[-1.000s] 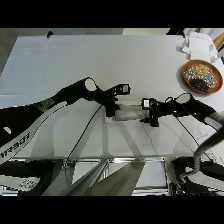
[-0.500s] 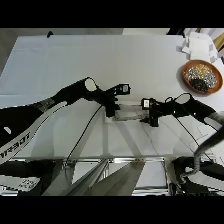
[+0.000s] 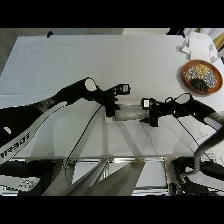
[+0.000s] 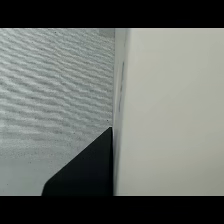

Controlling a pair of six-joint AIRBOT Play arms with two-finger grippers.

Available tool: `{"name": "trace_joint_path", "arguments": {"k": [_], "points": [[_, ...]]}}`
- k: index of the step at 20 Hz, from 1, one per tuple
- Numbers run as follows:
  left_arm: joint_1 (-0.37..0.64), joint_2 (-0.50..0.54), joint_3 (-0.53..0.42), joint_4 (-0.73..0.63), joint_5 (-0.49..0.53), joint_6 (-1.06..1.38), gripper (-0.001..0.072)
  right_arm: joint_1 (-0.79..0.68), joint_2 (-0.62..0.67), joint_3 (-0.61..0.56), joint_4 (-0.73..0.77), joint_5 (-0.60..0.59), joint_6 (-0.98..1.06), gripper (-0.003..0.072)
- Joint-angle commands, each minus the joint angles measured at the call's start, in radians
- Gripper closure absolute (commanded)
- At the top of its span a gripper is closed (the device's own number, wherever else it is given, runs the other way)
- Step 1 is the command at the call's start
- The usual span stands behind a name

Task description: Fold the box and place the chain.

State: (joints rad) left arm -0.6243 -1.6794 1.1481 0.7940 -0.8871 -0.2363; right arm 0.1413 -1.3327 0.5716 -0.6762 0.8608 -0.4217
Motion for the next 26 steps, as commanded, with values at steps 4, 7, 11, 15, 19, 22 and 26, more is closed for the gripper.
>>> {"name": "trace_joint_path", "arguments": {"k": [4, 7, 11, 15, 19, 22, 26], "points": [[-0.001, 0.000, 0.001, 0.000, 0.000, 0.000, 0.0698, 0.001, 0.001, 0.000, 0.003, 0.002, 0.002, 0.0348], [-0.001, 0.000, 0.001, 0.000, 0.000, 0.000, 0.0698, -0.009, 0.003, 0.000, 0.003, 0.031, 0.006, 0.0038], [-0.001, 0.000, 0.001, 0.000, 0.000, 0.000, 0.0698, -0.035, 0.031, 0.000, 0.026, 0.065, 0.005, -0.0003], [-0.001, 0.000, 0.001, 0.000, 0.000, 0.000, 0.0698, -0.048, 0.040, 0.000, 0.056, 0.077, 0.005, 0.0000], [-0.001, 0.000, 0.001, 0.000, 0.000, 0.000, 0.0698, -0.048, 0.038, 0.000, 0.056, 0.055, 0.003, 0.0072], [-0.001, 0.000, 0.001, 0.000, 0.000, 0.000, 0.0698, -0.048, 0.034, 0.000, 0.055, 0.023, 0.002, 0.0129], [-0.001, 0.000, 0.001, 0.000, 0.000, 0.000, 0.0698, -0.032, 0.003, 0.000, 0.056, -0.011, 0.001, 0.0178]]}}
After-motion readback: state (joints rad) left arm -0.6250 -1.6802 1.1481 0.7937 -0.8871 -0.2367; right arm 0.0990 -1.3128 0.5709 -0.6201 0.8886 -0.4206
